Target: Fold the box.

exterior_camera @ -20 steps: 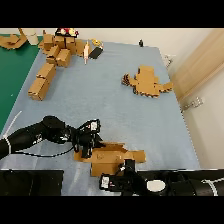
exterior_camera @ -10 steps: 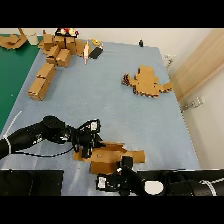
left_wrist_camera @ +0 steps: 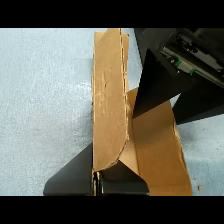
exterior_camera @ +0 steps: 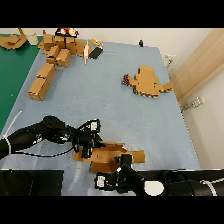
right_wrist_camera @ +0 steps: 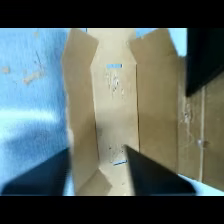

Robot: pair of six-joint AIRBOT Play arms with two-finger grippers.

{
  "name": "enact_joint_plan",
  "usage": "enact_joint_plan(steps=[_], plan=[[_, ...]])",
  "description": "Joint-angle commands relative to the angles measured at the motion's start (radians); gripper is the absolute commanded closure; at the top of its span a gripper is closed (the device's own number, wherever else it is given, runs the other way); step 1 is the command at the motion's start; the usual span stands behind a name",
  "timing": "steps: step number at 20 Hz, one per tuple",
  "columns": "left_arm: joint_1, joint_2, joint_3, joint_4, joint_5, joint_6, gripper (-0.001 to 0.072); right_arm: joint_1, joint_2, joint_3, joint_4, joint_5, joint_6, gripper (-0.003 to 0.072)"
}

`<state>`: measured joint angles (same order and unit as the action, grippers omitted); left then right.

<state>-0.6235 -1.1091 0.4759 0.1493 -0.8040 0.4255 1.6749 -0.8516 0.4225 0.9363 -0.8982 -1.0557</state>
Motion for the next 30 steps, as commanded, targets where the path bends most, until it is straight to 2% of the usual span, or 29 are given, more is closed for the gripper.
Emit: enact_joint_plan(steps=[1, 4, 10, 17, 28, 30], plan=[[0.0, 0.0, 0.001, 0.0, -0.001, 0.0, 0.0697, -0.023, 0.006, 0.005, -0.005, 0.004, 0.023, -0.0033], [0.0, -0.001, 0.001, 0.0, 0.0, 0.0, 0.0697, -0.092, 0.044, 0.004, 0.029, 0.003, 0.06, -0.0032], [0.0, -0.001, 0.001, 0.0, 0.0, 0.0, 0.0697, -0.099, 0.074, -0.016, 0.029, -0.002, 0.096, -0.0032], [0.0, 0.0, 0.001, 0.0, 0.0, 0.0, 0.0697, -0.103, 0.224, -0.084, 0.021, -0.035, 0.099, -0.0032], [0.0, -0.001, 0.001, 0.0, 0.0, 0.0, 0.0698, -0.112, 0.23, -0.091, -0.059, -0.062, 0.125, -0.0031], [0.0, -0.001, 0.001, 0.0, 0.0, 0.0, 0.0697, -0.148, 0.238, -0.109, -0.047, -0.022, 0.122, -0.0031]])
